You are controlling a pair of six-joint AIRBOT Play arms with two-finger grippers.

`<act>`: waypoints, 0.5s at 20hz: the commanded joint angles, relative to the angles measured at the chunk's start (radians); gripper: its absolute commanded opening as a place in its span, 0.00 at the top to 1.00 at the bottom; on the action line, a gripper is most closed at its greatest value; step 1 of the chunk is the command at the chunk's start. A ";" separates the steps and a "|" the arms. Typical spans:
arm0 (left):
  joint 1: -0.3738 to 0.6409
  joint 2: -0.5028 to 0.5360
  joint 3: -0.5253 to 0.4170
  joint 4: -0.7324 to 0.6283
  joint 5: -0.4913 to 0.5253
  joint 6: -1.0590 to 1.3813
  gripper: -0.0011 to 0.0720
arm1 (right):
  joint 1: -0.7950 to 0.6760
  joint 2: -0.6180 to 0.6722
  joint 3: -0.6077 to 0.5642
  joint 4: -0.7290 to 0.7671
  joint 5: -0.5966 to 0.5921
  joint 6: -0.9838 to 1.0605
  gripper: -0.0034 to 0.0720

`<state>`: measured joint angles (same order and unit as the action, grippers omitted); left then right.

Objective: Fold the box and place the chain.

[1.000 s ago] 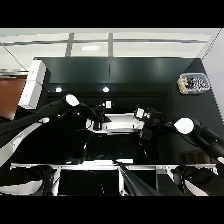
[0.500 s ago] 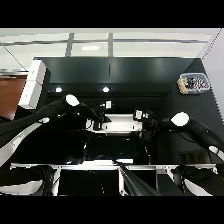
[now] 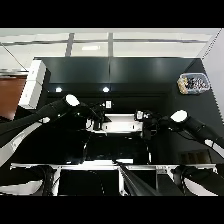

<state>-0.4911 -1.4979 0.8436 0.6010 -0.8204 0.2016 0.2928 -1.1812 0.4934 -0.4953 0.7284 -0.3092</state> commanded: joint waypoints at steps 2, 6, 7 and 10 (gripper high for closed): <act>0.001 -0.001 0.000 0.001 0.001 0.000 0.95 | -0.002 -0.007 0.011 0.031 0.003 -0.027 0.02; 0.001 -0.001 0.000 0.001 0.000 0.000 0.95 | -0.002 -0.013 0.015 0.032 0.010 -0.032 0.02; 0.001 -0.001 0.000 0.001 0.000 0.000 0.95 | -0.002 -0.019 0.015 0.032 0.014 -0.032 0.02; 0.001 -0.001 0.000 0.001 0.000 0.000 0.95 | -0.002 -0.041 0.016 0.031 0.028 -0.039 0.02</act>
<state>-0.4911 -1.4986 0.8436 0.6014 -0.8196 0.2008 0.2913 -1.2068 0.5076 -0.4660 0.7425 -0.3405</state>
